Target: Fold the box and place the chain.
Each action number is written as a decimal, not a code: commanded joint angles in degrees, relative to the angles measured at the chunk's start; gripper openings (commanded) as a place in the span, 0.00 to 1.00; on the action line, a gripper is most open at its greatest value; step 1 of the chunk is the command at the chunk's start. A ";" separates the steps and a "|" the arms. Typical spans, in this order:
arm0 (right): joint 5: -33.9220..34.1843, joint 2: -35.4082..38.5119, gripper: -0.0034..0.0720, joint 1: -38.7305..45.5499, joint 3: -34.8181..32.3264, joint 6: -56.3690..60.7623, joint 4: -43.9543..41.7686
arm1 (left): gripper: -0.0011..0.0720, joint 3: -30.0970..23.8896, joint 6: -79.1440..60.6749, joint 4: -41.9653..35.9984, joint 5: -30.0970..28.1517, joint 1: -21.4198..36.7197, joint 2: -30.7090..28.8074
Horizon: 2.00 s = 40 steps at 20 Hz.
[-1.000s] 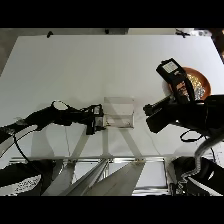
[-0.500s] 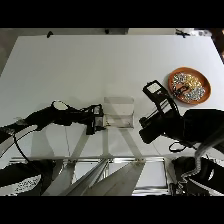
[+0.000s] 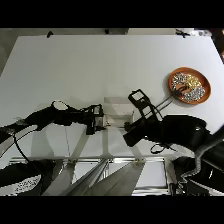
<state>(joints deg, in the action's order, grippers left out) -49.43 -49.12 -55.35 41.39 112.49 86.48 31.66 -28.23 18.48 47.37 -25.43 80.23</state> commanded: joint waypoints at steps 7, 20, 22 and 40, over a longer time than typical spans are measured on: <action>20.39 -11.15 0.06 1.79 -0.37 0.07 -2.34 | 0.38 0.00 0.00 0.00 -0.02 -0.02 0.00; 15.91 -17.77 0.14 3.45 -0.35 0.26 -5.95 | 0.38 0.00 -0.02 0.00 -0.02 -0.02 0.00; 15.43 -18.99 0.20 3.45 -0.35 0.24 -6.25 | 0.38 0.00 0.00 0.00 -0.02 -0.02 0.00; 1.27 2.54 0.44 10.12 -0.31 0.11 -2.05 | 0.38 0.00 0.00 0.00 -0.02 -0.02 0.00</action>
<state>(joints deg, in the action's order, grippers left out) -39.77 -51.99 -48.97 41.06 112.62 82.06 31.66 -28.23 18.48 47.35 -25.43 80.23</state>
